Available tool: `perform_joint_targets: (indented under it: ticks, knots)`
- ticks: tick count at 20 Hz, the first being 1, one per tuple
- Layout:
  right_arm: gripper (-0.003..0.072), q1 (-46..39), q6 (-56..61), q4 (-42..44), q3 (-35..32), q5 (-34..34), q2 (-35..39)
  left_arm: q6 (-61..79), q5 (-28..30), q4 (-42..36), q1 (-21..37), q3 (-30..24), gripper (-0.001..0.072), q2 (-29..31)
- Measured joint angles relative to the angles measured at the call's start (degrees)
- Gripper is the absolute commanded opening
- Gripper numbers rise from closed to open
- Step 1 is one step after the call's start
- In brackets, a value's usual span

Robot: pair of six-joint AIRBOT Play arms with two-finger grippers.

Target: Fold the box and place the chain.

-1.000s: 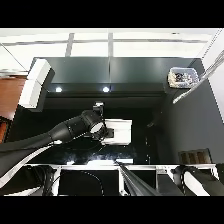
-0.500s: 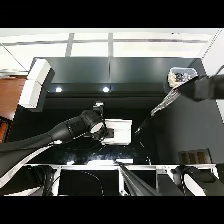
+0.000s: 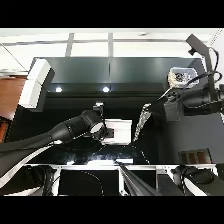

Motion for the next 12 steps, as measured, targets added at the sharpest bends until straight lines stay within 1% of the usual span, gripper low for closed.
perform_joint_targets:
  ticks: [5, 12]
  knots:
    - [0.005, 3.1, 1.3, 2.4, -0.1, -4.0, 0.0, 0.0, 0.0, 0.0, 0.0, 0.0, 0.0033, 0.0]
    - [0.005, 3.8, 1.6, 4.9, -0.1, -5.4, 0.0, 0.0, 0.0, 0.0, 0.0, 0.0, 0.0033, 0.0]
